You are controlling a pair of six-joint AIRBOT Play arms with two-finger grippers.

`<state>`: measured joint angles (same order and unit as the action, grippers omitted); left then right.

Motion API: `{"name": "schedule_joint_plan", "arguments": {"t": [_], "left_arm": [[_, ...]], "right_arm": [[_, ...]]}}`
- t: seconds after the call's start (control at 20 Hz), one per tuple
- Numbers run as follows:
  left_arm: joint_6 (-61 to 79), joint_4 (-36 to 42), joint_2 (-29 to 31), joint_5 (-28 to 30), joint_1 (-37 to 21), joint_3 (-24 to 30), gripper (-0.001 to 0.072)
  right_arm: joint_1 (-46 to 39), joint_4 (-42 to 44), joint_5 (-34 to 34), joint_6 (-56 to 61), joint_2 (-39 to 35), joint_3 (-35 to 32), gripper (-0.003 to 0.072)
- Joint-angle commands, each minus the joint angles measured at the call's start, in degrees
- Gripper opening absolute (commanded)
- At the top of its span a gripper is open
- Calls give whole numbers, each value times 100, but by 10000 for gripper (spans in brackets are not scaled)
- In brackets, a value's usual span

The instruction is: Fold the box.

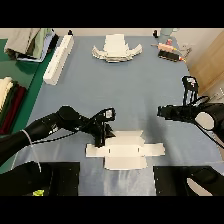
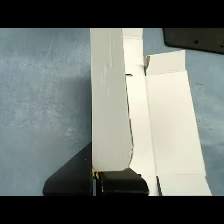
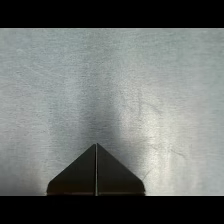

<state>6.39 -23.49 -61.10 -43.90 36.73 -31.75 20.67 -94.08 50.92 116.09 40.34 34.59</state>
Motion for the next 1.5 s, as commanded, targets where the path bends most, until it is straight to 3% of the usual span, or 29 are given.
{"name": "schedule_joint_plan", "arguments": {"t": [0.0,0.35,0.7,1.45], "left_arm": [[240,-42,417,732,-2,-9,18],[479,-151,350,892,9,2,18],[973,376,310,1110,44,334,18],[964,417,313,879,216,693,18]], "right_arm": [[4,0,0,-15,2,-2,2],[4,4,-61,-13,2,-2,2],[4,4,-61,-13,2,-2,2],[4,0,-66,-13,2,-2,2]]}}
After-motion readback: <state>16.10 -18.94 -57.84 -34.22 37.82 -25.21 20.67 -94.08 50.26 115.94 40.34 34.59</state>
